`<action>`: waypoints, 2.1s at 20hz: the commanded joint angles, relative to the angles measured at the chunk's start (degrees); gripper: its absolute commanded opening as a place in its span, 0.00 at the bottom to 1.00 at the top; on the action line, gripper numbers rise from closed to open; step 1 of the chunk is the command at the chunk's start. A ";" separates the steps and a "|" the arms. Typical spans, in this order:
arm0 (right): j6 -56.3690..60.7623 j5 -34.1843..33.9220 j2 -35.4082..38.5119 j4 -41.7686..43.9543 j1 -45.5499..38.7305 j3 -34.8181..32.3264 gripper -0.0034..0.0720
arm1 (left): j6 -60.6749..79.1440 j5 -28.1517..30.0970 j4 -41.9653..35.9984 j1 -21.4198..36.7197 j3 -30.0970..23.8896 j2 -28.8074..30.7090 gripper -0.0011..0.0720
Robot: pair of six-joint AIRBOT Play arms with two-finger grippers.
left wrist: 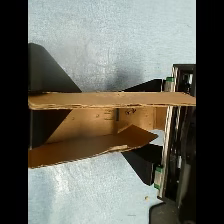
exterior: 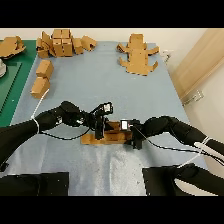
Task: Fold the box.
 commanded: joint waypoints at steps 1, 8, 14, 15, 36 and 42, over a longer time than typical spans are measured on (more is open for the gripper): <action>0.04 0.17 -0.04 0.04 0.04 0.00 0.75 | 0.00 0.07 -0.17 0.00 0.07 -0.02 0.03; 0.04 0.13 -0.04 0.02 0.04 0.00 0.55 | -0.02 -0.22 -0.61 0.00 0.07 -0.02 0.03; 0.04 -0.52 -0.04 0.02 0.04 0.00 0.55 | 0.00 -0.37 -0.59 0.02 0.07 -0.02 0.03; 0.04 -0.87 -0.04 0.04 0.04 0.02 0.55 | 0.00 -0.37 -0.59 0.02 0.07 -0.02 0.03; 0.04 -0.94 -0.04 0.00 0.04 0.02 0.59 | -24.76 -1.03 16.22 6.05 0.07 10.40 0.59; 0.04 -0.68 -0.04 -0.15 0.04 0.02 0.69 | -37.11 -3.58 26.67 7.26 0.07 13.49 0.59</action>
